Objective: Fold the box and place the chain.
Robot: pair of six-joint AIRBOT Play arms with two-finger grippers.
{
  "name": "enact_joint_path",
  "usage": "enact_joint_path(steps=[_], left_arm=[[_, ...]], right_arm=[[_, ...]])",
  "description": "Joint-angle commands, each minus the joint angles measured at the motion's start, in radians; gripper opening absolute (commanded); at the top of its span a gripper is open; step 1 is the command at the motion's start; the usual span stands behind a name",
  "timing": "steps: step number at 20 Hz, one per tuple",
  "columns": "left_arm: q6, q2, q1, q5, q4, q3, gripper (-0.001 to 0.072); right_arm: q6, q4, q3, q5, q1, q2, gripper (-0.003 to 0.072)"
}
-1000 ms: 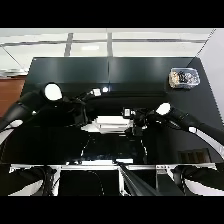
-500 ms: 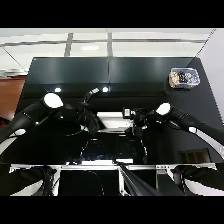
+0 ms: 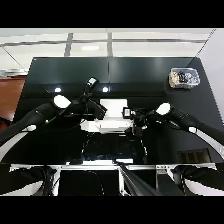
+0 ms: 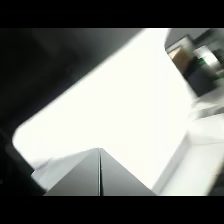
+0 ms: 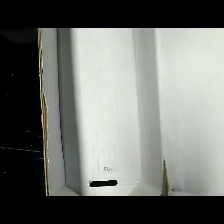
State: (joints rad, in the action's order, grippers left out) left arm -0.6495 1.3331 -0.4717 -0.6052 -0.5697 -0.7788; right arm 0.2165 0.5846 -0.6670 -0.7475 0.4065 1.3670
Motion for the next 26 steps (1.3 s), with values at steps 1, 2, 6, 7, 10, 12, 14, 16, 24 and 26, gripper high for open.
enact_joint_path(steps=[1,2,6,7,10,12,14,16,24,26], left_arm=[[-0.031,0.08,0.003,-0.08,-0.047,-0.008,0.0026],[-0.031,0.091,0.002,-0.104,-0.053,-0.008,0.0026],[-0.037,0.06,0.025,-0.099,-0.143,-0.039,0.0024],[-0.048,0.032,0.037,-0.108,-0.176,-0.055,0.0024],[-0.107,-0.117,0.093,-0.17,-0.243,-0.066,0.0024],[-0.1,-0.237,0.131,-0.244,-0.301,-0.055,0.0024],[-0.093,-0.346,0.172,-0.285,-0.361,-0.017,0.0028],[0.065,-0.407,0.178,-0.357,-0.35,0.036,0.0029],[0.576,-0.267,0.018,-0.193,-0.452,0.135,0.0706],[0.576,-0.209,-0.001,-0.188,-0.431,0.134,0.0706]], right_arm=[[0.0,0.0,0.0,0.0,0.0,0.0,0.0474],[0.0,0.0,0.0,0.0,0.0,0.0,0.0474],[0.0,0.0,0.0,0.0,0.0,0.0,0.0474],[0.0,0.0,0.0,0.0,0.0,0.0,0.0474],[0.0,0.0,0.0,0.0,0.0,0.0,0.0474],[0.0,0.0,0.0,0.0,0.0,0.0,0.0474],[0.0,0.0,0.0,0.0,0.0,0.0,0.0474],[0.0,0.0,0.0,0.0,0.0,0.0,0.0474],[0.0,0.0,0.0,0.0,0.0,0.0,0.0474],[0.0,0.0,0.0,0.0,0.001,0.0,0.0474]])
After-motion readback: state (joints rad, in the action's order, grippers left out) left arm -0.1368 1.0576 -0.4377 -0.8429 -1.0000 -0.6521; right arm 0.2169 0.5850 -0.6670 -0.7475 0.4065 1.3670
